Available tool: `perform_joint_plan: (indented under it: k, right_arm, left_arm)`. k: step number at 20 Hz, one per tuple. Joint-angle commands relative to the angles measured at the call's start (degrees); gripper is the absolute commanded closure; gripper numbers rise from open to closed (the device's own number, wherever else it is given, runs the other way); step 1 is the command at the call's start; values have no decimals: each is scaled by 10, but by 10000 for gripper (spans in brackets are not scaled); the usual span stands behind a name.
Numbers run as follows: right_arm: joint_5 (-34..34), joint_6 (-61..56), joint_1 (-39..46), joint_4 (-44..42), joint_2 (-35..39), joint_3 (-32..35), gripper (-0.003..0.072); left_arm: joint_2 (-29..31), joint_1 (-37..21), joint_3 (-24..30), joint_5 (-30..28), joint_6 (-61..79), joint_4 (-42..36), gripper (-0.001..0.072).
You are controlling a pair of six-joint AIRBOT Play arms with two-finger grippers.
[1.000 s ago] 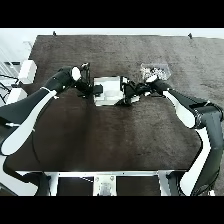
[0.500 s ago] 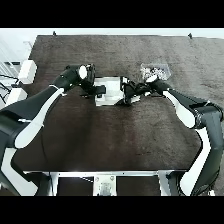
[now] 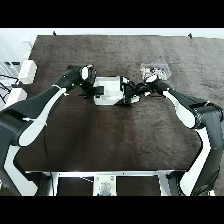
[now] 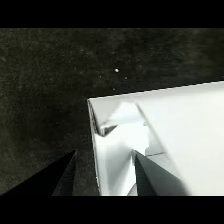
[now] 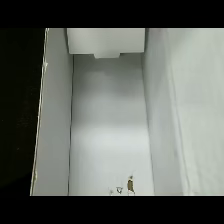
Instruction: Fold the box and place the chain.
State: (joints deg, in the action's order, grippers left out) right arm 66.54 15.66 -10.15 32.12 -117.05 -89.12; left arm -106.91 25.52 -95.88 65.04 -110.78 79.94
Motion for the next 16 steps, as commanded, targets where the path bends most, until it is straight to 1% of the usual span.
perform_joint_plan:
  k: [1,3,5,7,16]
  right_arm:
    - [0,0,0,0,0,0,51]
    - [0,0,0,0,0,0,52]
    - [0,0,0,0,0,0,51]
    - [0,0,0,0,0,0,51]
    - [0,0,0,0,0,0,51]
  left_arm:
    - [-33,0,-49,54,-3,12,302]
    - [-52,0,-88,80,-3,19,302]
    - [-58,0,-104,96,-5,26,303]
    - [-59,0,-105,100,-6,28,360]
    - [-75,6,-108,111,-7,43,360]
